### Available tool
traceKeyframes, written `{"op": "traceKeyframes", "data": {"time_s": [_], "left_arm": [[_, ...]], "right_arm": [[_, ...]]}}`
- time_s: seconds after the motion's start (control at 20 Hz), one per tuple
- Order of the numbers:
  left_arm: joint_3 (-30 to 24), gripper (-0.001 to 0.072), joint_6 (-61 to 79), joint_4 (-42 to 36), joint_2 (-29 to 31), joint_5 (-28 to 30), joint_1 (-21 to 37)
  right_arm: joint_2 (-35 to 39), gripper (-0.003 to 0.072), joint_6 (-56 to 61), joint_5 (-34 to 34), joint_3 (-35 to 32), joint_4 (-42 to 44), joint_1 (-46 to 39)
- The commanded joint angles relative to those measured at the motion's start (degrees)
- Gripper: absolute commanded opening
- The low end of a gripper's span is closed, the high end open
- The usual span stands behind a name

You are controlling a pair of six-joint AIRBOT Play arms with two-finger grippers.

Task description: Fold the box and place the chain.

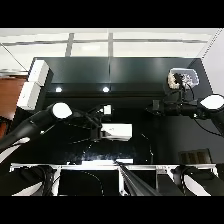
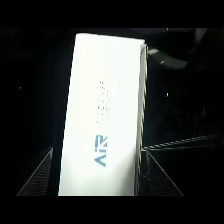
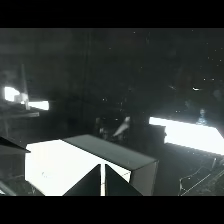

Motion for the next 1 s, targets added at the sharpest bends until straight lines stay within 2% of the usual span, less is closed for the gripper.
{"op": "traceKeyframes", "data": {"time_s": [0.0,0.95], "left_arm": [[3.8,0.0710,-3.6,0.2,-5.5,1.3,-3.0],[3.9,0.0712,-4.8,3.2,-7.0,-1.0,-3.3]], "right_arm": [[0.0,0.0043,0.0,0.0,0.0,0.0,-0.3],[0.0,0.0043,0.0,-0.1,0.0,0.0,-0.3]]}}
